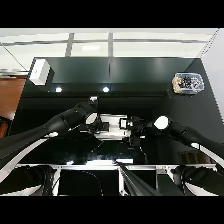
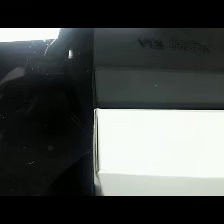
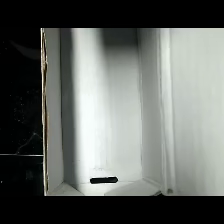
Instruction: Fold the box and place the chain.
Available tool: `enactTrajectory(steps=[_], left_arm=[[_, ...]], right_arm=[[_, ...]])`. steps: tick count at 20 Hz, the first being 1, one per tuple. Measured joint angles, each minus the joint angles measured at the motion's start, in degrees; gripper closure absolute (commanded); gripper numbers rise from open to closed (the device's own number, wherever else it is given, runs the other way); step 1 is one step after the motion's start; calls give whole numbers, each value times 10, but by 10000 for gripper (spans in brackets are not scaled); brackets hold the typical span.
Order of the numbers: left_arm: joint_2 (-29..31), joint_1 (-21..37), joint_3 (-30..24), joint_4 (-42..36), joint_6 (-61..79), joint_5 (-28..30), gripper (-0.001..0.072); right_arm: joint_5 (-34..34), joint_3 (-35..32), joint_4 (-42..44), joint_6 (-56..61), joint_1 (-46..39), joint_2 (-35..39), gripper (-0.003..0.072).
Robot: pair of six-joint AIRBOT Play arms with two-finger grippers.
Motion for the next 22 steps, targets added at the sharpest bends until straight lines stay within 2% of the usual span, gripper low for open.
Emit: enactTrajectory(steps=[2,3,5,6,10,18,22], left_arm=[[0,0,0,0,1,1,683],[0,0,0,0,3,2,683],[0,0,0,0,5,3,683],[0,0,0,0,6,5,683],[0,0,0,-5,8,15,683],[0,0,0,-2,13,6,682],[0,0,0,-1,24,6,682]], right_arm=[[0,0,0,0,0,0,506],[0,0,0,0,0,0,478],[0,0,0,0,0,0,130],[0,0,-1,2,0,0,59],[12,1,-20,38,-9,10,60],[70,2,-126,76,-33,83,60],[75,2,-123,81,-30,92,61]])
